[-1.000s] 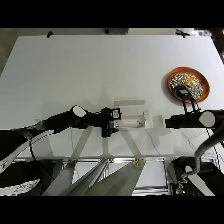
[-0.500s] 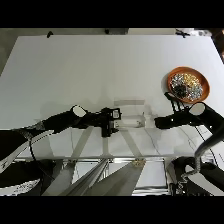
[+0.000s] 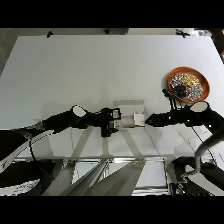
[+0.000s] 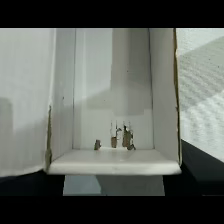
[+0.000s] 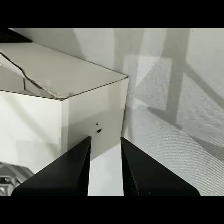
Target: Fold the box and place the chain.
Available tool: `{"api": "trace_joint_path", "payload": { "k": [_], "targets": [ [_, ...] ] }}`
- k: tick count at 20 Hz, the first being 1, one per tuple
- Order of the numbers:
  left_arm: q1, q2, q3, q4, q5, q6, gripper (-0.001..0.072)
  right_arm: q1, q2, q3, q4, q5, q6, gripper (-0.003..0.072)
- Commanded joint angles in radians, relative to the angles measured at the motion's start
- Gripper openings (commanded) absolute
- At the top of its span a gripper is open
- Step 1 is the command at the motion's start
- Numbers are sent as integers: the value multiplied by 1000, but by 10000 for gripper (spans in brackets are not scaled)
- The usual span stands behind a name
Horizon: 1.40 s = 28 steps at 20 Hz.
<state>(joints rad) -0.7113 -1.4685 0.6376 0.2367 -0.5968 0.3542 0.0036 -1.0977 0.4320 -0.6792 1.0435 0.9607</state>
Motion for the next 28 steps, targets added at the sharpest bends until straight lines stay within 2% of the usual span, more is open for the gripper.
{"api": "trace_joint_path", "payload": {
  "k": [1,5,9,11,14,16,17,19,25,28],
  "targets": [
    [-1,1,0,0,1,1,206,0,0,1,66,27,-23,232],
    [-1,1,0,0,1,1,206,0,20,24,24,48,-21,232],
    [-1,1,0,0,1,1,206,0,36,111,-193,97,151,223],
    [-1,1,0,0,1,1,206,0,36,119,-249,106,198,223],
    [-1,1,0,0,1,1,206,0,36,119,-212,111,196,238],
    [-1,1,0,0,1,1,206,1,36,119,-172,122,188,352],
    [-1,1,0,0,1,1,206,1,36,119,-154,129,182,353],
    [-1,1,0,0,1,1,206,1,36,119,-126,140,182,423],
    [-1,1,0,0,1,1,206,23,36,119,-103,140,183,399],
    [-1,1,0,0,1,1,206,122,36,119,-145,56,225,388]
  ]
}}
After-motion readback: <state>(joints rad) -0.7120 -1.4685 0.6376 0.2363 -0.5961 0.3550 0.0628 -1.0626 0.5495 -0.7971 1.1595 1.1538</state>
